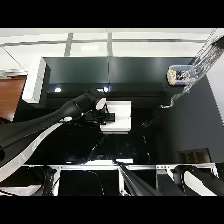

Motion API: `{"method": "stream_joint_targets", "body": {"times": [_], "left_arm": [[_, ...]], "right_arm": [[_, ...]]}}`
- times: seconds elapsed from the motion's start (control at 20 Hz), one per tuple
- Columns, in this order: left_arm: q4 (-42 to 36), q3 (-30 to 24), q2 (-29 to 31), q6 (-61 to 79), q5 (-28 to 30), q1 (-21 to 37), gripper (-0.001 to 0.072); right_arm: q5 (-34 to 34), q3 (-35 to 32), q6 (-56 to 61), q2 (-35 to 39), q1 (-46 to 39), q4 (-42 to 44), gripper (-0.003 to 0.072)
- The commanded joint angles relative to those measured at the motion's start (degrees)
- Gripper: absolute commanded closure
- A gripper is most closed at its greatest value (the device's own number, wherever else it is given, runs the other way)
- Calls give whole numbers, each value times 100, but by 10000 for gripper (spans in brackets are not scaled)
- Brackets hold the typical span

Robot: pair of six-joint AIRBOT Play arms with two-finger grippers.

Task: Fold the box and place the chain.

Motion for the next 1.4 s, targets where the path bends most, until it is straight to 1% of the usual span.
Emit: {"method": "stream_joint_targets", "body": {"times": [0.0, 0.15, 0.3, 0.4, 0.6, 0.75, 0.9, 1.0, 1.1, 1.2, 1.35], "left_arm": [[-2, 2, 2, 2, 4, 2, 684], [-2, 2, 2, 2, 2, 0, 684], [-2, 2, 2, 2, 4, 0, 684], [-2, 2, 2, 2, 4, 0, 684], [-2, 2, 2, 2, 2, 0, 684], [-2, 2, 2, 2, 2, 0, 684], [-2, 2, 2, 2, 2, 0, 684], [-2, 2, 2, 2, 2, 0, 684], [-2, 2, 2, 2, 2, 0, 684], [-2, 2, 2, 2, 2, 0, 684], [-2, 2, 2, 2, 0, 0, 684]], "right_arm": [[654, -72, -103, 234, 280, 1147, 675], [584, -197, -98, 232, 769, 1473, 674], [31, -452, -103, 225, 1200, 2223, 674], [-378, -588, -103, 225, 1480, 2507, 674], [-1117, -595, -103, 221, 2061, 2614, 674], [-1464, -595, -101, 221, 2232, 2616, 674], [-1504, -597, -98, 192, 2253, 2614, 674], [-1456, -658, -28, 153, 2428, 2415, 674], [-1460, -979, 57, 153, 2726, 2026, 674], [-1508, -1510, 94, 153, 2973, 1753, 674], [-1792, -2258, 98, 153, 3045, 1707, 674]]}}
